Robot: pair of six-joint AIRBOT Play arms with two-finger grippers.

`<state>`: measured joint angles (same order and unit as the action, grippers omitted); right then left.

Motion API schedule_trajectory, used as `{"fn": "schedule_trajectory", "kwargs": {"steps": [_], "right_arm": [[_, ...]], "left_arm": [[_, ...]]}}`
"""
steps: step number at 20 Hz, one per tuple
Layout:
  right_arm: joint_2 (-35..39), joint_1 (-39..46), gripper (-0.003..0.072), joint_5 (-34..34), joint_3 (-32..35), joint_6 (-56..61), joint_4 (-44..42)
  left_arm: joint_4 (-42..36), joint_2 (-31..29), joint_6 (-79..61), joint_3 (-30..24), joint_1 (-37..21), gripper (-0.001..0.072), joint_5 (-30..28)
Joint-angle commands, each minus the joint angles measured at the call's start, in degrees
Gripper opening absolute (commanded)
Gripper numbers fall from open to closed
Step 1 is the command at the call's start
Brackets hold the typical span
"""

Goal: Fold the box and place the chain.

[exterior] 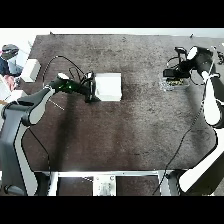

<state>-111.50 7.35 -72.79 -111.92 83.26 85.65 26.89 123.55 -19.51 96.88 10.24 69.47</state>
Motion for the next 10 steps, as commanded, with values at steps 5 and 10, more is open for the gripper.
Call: {"fn": "schedule_trajectory", "kwargs": {"steps": [5, 10], "right_arm": [[14.9, -1.4, 0.0006, -0.7, -0.1, -3.3, -0.2], [28.2, -3.5, 0.0006, 3.5, -0.1, -6.2, 0.3]], "left_arm": [[0.0, 0.0, 0.0, 0.0, 0.0, 0.0418, 0.0], [0.0, 0.0, 0.0, 0.0, 0.0, 0.0417, 0.0]]}}
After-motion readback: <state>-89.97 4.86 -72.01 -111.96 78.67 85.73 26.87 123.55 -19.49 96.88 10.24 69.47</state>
